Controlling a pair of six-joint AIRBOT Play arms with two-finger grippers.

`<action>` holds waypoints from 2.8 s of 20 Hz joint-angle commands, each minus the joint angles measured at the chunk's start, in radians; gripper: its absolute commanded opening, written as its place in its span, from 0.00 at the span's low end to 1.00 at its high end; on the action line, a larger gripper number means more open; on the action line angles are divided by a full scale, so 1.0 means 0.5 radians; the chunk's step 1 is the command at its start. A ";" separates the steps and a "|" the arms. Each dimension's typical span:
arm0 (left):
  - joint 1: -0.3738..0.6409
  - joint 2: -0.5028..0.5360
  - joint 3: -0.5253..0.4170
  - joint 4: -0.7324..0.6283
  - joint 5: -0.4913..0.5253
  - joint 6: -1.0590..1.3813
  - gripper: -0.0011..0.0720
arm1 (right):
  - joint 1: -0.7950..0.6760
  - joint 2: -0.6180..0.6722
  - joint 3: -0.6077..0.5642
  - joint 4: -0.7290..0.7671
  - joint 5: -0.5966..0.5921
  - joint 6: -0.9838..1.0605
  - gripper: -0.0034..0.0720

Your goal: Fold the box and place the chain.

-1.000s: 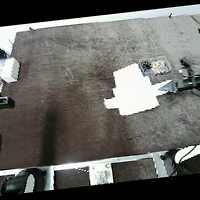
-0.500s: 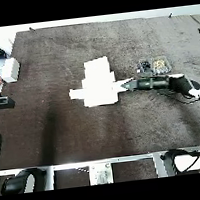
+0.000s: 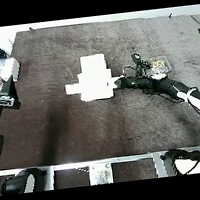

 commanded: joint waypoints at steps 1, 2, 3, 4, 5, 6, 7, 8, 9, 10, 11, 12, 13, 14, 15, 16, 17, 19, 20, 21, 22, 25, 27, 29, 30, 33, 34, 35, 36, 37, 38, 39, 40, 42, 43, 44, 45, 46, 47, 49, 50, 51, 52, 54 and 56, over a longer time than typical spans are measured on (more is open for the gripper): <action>0.000 -0.124 0.018 0.005 -0.230 0.012 0.83 | 0.027 -0.027 0.005 -0.001 -0.092 0.000 0.02; -0.001 -0.218 0.037 0.015 -0.274 -0.027 0.84 | 0.027 -0.033 0.005 -0.005 -0.092 -0.002 0.02; -0.001 -0.341 0.069 0.030 -0.351 -0.076 0.83 | 0.027 -0.034 0.005 -0.005 -0.093 -0.021 0.02; -0.001 -0.465 0.111 0.074 -0.417 -0.126 0.83 | 0.027 -0.034 0.007 -0.002 -0.092 -0.050 0.02; -0.001 -0.604 0.168 0.141 -0.481 -0.198 0.83 | 0.027 -0.034 0.007 0.003 -0.092 -0.060 0.02; -0.001 -0.737 0.229 0.232 -0.543 -0.278 0.83 | 0.032 -0.034 0.007 0.002 -0.093 -0.060 0.02; -0.001 -0.885 0.306 0.375 -0.610 -0.367 0.83 | 0.048 -0.034 0.007 -0.005 -0.099 -0.062 0.02; -0.001 -1.027 0.388 0.524 -0.678 -0.470 0.83 | 0.067 -0.034 0.007 -0.005 -0.126 -0.085 0.02; -0.001 -1.181 0.485 0.665 -0.742 -0.617 0.83 | 0.085 -0.034 0.007 -0.005 -0.164 -0.108 0.02; -0.001 -1.318 0.581 0.780 -0.798 -0.751 0.83 | 0.101 -0.034 0.007 -0.005 -0.196 -0.107 0.02; -0.001 -1.462 0.697 0.903 -0.850 -0.890 0.83 | 0.109 -0.034 0.007 -0.005 -0.211 -0.108 0.02; -0.001 -1.599 0.823 1.018 -0.901 -1.021 0.83 | 0.111 -0.034 0.007 -0.005 -0.214 -0.107 0.02; -0.015 -1.720 0.945 1.114 -0.925 -1.157 0.83 | 0.111 -0.034 0.007 -0.005 -0.223 -0.106 0.02; -0.048 -1.836 1.068 1.202 -0.947 -1.293 0.83 | 0.112 -0.034 0.007 -0.005 -0.230 -0.106 0.02; -0.095 -1.963 1.210 1.314 -0.961 -1.464 0.83 | 0.113 -0.034 0.007 -0.005 -0.230 -0.106 0.02; -0.150 -2.097 1.366 1.446 -0.980 -1.647 0.83 | 0.112 -0.034 0.007 -0.005 -0.230 -0.106 0.02; -0.201 -2.226 1.520 1.569 -1.030 -1.804 0.83 | 0.112 -0.034 0.007 -0.005 -0.229 -0.106 0.02; -0.275 -2.506 1.868 1.762 -1.236 -2.078 0.83 | 0.112 -0.034 0.007 -0.005 -0.229 -0.106 0.02; -0.297 -2.638 2.033 1.813 -1.365 -2.184 0.83 | 0.112 -0.034 0.007 -0.005 -0.230 -0.106 0.02; -0.314 -2.775 2.204 1.852 -1.498 -2.287 0.83 | 0.112 -0.034 0.007 -0.005 -0.230 -0.106 0.02; -0.323 -2.903 2.360 1.873 -1.614 -2.380 0.83 | 0.112 -0.034 0.007 -0.005 -0.231 -0.106 0.02; -0.349 -3.210 2.748 1.894 -1.872 -2.531 0.84 | 0.112 -0.034 0.006 -0.005 -0.237 -0.107 0.02; -0.378 -3.371 2.940 1.924 -1.966 -2.602 0.83 | 0.112 -0.034 0.006 -0.005 -0.251 -0.107 0.02; -0.404 -3.507 3.070 1.946 -1.971 -2.638 0.83 | 0.111 -0.034 0.006 -0.006 -0.265 -0.107 0.02; -0.419 -3.558 3.112 1.946 -1.964 -2.638 0.83 | 0.111 -0.034 0.006 -0.008 -0.265 -0.107 0.02; -0.457 -3.663 3.181 1.943 -1.898 -2.628 0.83 | 0.111 -0.034 0.006 -0.007 -0.265 -0.107 0.02; -0.468 -3.693 3.209 1.936 -1.882 -2.613 0.83 | 0.111 -0.034 0.006 -0.007 -0.262 -0.107 0.02; -0.481 -3.725 3.242 1.930 -1.878 -2.612 0.83 | 0.111 -0.034 0.006 -0.007 -0.256 -0.106 0.02; -0.495 -3.760 3.275 1.929 -1.888 -2.614 0.83 | 0.112 -0.034 0.006 -0.006 -0.256 -0.106 0.02; -0.507 -3.783 3.291 1.923 -1.907 -2.612 0.83 | 0.112 -0.034 0.006 -0.005 -0.256 -0.105 0.02; -0.518 -3.799 3.295 1.915 -1.914 -2.596 0.83 | 0.112 -0.034 0.006 -0.005 -0.256 -0.106 0.02; -0.524 -3.812 3.295 1.908 -1.920 -2.578 0.83 | 0.112 -0.034 0.006 -0.005 -0.256 -0.106 0.02; -0.528 -3.821 3.297 1.888 -1.937 -2.559 0.83 | 0.112 -0.034 0.006 -0.005 -0.256 -0.105 0.02; -0.533 -3.828 3.297 1.870 -1.971 -2.530 0.83 | 0.112 -0.034 0.006 -0.005 -0.255 -0.105 0.02; -0.533 -3.828 3.297 1.870 -1.984 -2.529 0.83 | 0.112 -0.034 0.006 -0.005 -0.243 -0.105 0.02; -0.532 -3.828 3.297 1.871 -1.997 -2.528 0.83 | 0.112 -0.034 0.006 -0.005 -0.242 -0.105 0.02; -0.532 -3.829 3.297 1.871 -2.009 -2.522 0.74 | 0.112 -0.034 0.006 -0.005 -0.242 -0.106 0.02; -0.532 -3.832 3.297 1.870 -2.020 -2.517 0.69 | 0.112 -0.034 0.006 -0.005 -0.243 -0.106 0.02; -0.533 -3.838 3.297 1.870 -2.024 -2.517 0.69 | 0.112 -0.034 0.006 -0.005 -0.243 -0.106 0.02; -0.533 -3.851 3.297 1.870 -2.022 -2.517 0.68 | 0.112 -0.034 0.006 -0.005 -0.243 -0.106 0.02; -0.533 -3.854 3.297 1.868 -2.023 -2.516 0.57 | 0.112 -0.034 0.006 -0.005 -0.243 -0.106 0.02; -0.533 -3.857 3.297 1.868 -2.023 -2.515 0.57 | 0.112 -0.034 0.006 -0.006 -0.243 -0.106 0.02; -0.533 -3.858 3.297 1.869 -2.029 -2.515 0.57 | 0.112 -0.034 0.006 -0.005 -0.243 -0.106 0.02; -0.533 -3.858 3.297 1.868 -2.058 -2.506 0.57 | 0.112 -0.034 0.006 -0.005 -0.243 -0.106 0.02; -0.533 -3.861 3.297 1.840 -2.086 -2.478 0.47 | 0.112 -0.034 0.006 -0.005 -0.243 -0.106 0.02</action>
